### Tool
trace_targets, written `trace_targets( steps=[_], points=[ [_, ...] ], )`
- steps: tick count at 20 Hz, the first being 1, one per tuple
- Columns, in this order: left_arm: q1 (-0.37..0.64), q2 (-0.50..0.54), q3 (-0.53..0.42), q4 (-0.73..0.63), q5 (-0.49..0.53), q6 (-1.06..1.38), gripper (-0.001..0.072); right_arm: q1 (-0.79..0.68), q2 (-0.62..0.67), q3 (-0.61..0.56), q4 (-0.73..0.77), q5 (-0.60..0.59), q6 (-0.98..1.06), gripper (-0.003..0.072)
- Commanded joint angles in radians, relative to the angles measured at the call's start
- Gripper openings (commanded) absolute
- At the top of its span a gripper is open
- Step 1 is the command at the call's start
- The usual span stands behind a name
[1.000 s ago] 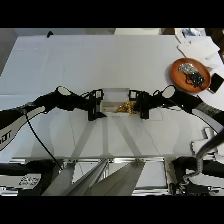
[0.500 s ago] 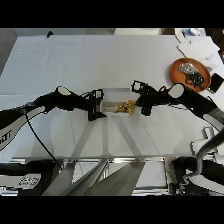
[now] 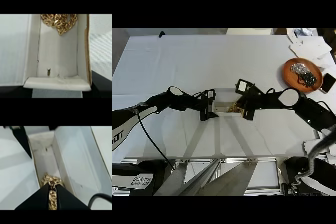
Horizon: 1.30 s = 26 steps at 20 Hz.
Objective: Fold the box and place the chain.
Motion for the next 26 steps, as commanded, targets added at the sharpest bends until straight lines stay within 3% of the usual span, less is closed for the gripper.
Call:
trace_targets(
  steps=[1, 5, 11, 12, 13, 14, 20, 24, 26],
  points=[
    [0.000, 0.000, 0.000, 0.000, 0.000, 0.000, 0.0255, 0.077, 0.005, 0.001, 0.026, -0.146, 0.060, 0.0015],
    [0.000, 0.000, 0.000, 0.000, 0.000, 0.000, 0.0255, 0.116, 0.004, 0.001, 0.026, -0.290, 0.131, 0.0014],
    [0.000, 0.000, 0.000, 0.000, 0.000, 0.000, 0.0255, 0.128, -0.068, 0.001, 0.010, -0.295, 0.223, 0.0023],
    [0.000, 0.000, 0.000, 0.000, 0.000, 0.000, 0.0255, 0.128, -0.082, 0.001, 0.010, -0.288, 0.232, 0.0137],
    [0.000, 0.000, 0.000, 0.000, 0.000, 0.000, 0.0255, 0.128, -0.088, 0.001, 0.010, -0.284, 0.232, 0.0309],
    [0.000, 0.000, 0.000, 0.000, 0.000, 0.000, 0.0255, 0.128, -0.085, 0.001, 0.010, -0.286, 0.231, 0.0361],
    [0.000, 0.000, 0.000, 0.000, 0.000, 0.000, 0.0255, 0.117, 0.025, 0.001, -0.060, -0.275, 0.229, 0.0361],
    [0.000, 0.000, 0.000, 0.000, 0.000, 0.000, 0.0255, 0.016, 0.146, -0.018, -0.122, -0.146, 0.228, 0.0364],
    [0.000, 0.000, 0.000, 0.000, 0.000, 0.000, 0.0255, -0.054, 0.217, -0.072, -0.152, -0.099, 0.228, 0.0421]
  ],
)
